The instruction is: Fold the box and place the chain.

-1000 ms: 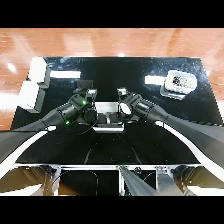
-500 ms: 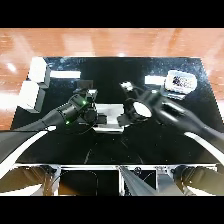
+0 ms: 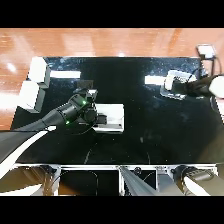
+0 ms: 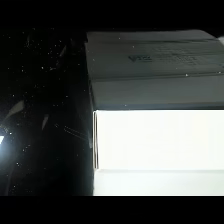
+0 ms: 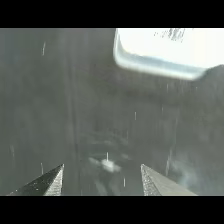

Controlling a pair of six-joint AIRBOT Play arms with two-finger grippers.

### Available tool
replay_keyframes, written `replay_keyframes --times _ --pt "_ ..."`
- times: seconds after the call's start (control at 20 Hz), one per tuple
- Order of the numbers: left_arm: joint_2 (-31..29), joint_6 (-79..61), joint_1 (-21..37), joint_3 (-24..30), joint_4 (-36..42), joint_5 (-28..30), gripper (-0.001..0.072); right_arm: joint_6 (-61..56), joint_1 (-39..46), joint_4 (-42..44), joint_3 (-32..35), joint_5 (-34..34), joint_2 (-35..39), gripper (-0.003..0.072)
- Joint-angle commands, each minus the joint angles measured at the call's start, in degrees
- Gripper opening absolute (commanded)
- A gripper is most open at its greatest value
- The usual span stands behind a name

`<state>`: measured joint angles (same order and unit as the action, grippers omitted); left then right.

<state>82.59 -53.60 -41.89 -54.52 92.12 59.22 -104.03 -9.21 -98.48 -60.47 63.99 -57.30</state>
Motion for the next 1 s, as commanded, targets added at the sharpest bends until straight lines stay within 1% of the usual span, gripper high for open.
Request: replay_keyframes --times 0.0,0.05,0.2,0.35,0.55,0.75,0.85,0.95 --pt "0.0 0.0 0.0 0.0 0.0 0.5 0.0022 16.0 16.5 17.7 -0.6 -12.9 -4.3 0.0613" --pt "0.0 0.0 0.0 0.0 0.0 0.5 0.0022 18.9 19.0 19.0 -2.1 -12.8 -8.0 0.0634" --pt "0.0 0.0 0.0 0.0 -0.2 0.5 0.0022 20.6 22.8 19.5 -7.2 -12.1 -19.5 0.0634" --pt "0.0 0.0 0.0 0.0 -0.2 0.4 0.0022 21.2 23.1 17.4 -13.9 -11.9 -29.1 0.0631" --pt "0.0 0.0 0.0 0.0 -0.5 0.3 0.0022 20.3 23.1 16.6 -24.2 -9.6 -39.3 0.0622" --pt "0.0 0.1 0.2 0.0 -1.7 0.2 0.0022 19.2 23.5 12.1 -31.4 -6.2 -46.2 0.0623" --pt "0.0 0.0 0.2 0.0 -1.7 0.3 0.0021 18.9 23.5 9.6 -33.0 -5.7 -47.6 0.0622" --pt "0.0 0.0 0.2 0.0 -1.7 0.3 0.0022 18.9 23.5 8.5 -33.2 -6.2 -48.0 0.0623"
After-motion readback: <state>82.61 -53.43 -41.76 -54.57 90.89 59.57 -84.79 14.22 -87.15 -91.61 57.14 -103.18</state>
